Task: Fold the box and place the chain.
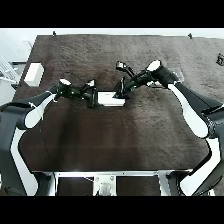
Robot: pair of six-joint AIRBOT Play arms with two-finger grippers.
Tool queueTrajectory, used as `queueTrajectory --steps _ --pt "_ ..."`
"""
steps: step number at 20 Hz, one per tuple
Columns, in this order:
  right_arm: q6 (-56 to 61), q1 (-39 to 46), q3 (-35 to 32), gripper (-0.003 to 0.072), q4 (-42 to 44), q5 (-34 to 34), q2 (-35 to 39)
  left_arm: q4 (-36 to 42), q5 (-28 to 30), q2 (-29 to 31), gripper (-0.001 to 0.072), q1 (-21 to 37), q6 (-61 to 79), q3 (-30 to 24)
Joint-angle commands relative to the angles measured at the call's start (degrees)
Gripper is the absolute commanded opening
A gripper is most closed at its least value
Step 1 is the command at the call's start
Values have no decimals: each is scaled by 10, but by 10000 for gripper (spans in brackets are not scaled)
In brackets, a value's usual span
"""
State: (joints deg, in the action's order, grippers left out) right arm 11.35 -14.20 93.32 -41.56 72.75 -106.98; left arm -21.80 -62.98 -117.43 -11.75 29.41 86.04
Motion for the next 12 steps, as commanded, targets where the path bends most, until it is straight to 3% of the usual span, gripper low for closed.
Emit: queueTrajectory --steps 1,8,12 --pt "2 -1 0 435 -7 8 13 0 0 0 354 0 0 0" --pt "0 3 -41 360 -7 16 62 0 0 0 354 0 0 0" --pt "-29 2 -82 354 14 -51 68 0 0 0 354 0 0 0"
